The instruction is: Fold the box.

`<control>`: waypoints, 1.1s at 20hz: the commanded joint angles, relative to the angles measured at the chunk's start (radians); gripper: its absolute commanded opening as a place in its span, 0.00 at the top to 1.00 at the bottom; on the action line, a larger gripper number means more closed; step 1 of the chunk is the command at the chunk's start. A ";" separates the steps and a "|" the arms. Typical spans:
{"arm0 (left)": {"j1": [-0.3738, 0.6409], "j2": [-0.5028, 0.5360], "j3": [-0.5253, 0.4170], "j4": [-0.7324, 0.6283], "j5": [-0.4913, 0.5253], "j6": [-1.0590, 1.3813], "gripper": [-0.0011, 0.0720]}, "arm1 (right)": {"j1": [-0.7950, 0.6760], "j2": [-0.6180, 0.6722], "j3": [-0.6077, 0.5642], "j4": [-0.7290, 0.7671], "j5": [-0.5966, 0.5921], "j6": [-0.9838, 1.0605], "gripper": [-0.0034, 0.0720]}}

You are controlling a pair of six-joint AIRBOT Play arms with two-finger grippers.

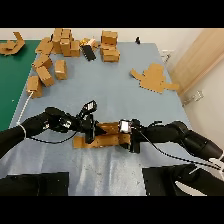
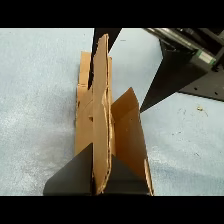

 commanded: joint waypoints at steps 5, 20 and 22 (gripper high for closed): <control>0.001 0.000 0.001 0.000 0.000 0.000 0.97 | -0.085 -0.181 0.088 0.167 -0.113 -0.243 0.00; 0.001 0.000 0.001 0.000 0.000 0.000 0.97 | -0.092 -0.314 0.134 0.203 -0.235 -0.287 0.00; 0.001 0.000 0.001 0.000 0.000 0.000 0.97 | -0.092 -0.314 0.134 0.203 -0.230 -0.287 0.00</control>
